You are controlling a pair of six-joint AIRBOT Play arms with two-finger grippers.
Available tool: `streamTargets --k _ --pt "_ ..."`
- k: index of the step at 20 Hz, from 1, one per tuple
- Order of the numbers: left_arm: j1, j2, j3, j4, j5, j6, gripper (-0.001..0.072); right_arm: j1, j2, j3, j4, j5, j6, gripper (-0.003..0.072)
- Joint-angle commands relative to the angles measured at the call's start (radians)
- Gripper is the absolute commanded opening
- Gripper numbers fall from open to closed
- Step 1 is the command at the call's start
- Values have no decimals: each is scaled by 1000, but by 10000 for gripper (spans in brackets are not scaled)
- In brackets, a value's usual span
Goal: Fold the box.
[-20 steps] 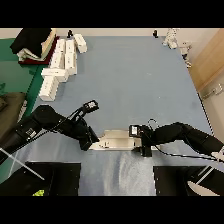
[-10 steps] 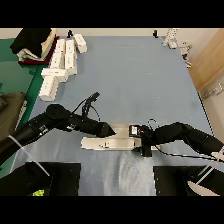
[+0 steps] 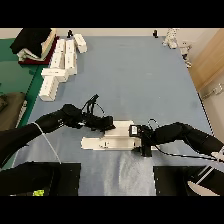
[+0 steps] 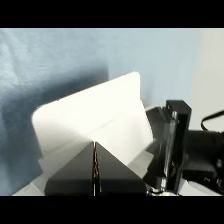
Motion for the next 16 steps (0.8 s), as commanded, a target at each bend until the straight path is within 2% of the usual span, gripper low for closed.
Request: streamTargets --k 1,5,8,10,13,16 --pt "0 -24 2 -2 38 -13 17 1 1 0 0 0 -2 505" --pt "0 -2 15 -1 -14 64 17 1 1 0 0 0 -3 505" --pt "0 116 27 50 -57 159 16 0 1 0 0 0 -2 505" --pt "-14 219 27 199 -116 159 16 1 1 0 0 0 -2 505" --pt "-101 372 26 486 -253 158 16 1 1 0 0 0 -2 505" --pt "-222 500 25 730 -283 194 16 1 1 0 0 0 -2 505"
